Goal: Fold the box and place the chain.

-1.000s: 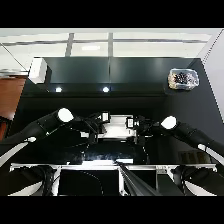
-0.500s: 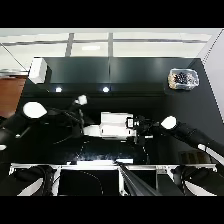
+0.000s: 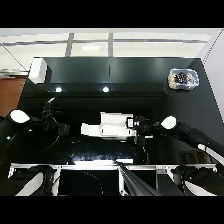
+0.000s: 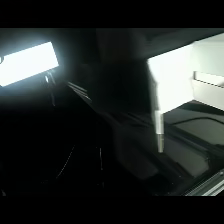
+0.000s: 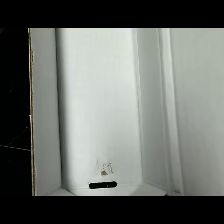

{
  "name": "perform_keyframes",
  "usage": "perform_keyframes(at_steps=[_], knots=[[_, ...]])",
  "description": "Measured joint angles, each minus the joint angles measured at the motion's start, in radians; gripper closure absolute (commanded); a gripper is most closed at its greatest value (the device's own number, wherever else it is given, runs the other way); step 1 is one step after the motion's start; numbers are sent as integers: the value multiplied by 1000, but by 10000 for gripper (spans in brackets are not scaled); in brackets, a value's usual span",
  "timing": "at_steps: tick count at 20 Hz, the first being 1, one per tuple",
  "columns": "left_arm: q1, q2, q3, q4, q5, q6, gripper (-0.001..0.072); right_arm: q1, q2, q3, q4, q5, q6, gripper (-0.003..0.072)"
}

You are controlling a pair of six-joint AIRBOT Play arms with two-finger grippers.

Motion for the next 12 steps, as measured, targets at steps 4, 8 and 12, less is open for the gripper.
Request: perform_keyframes(at_steps=[4,8,12], knots=[[-30,-91,-40,-128,81,-50,675,0,0,0,0,0,0,109],[-94,-192,-49,-293,111,46,675,0,0,0,0,0,0,108],[-150,-244,-30,-360,109,144,669,0,0,0,0,0,0,109]])
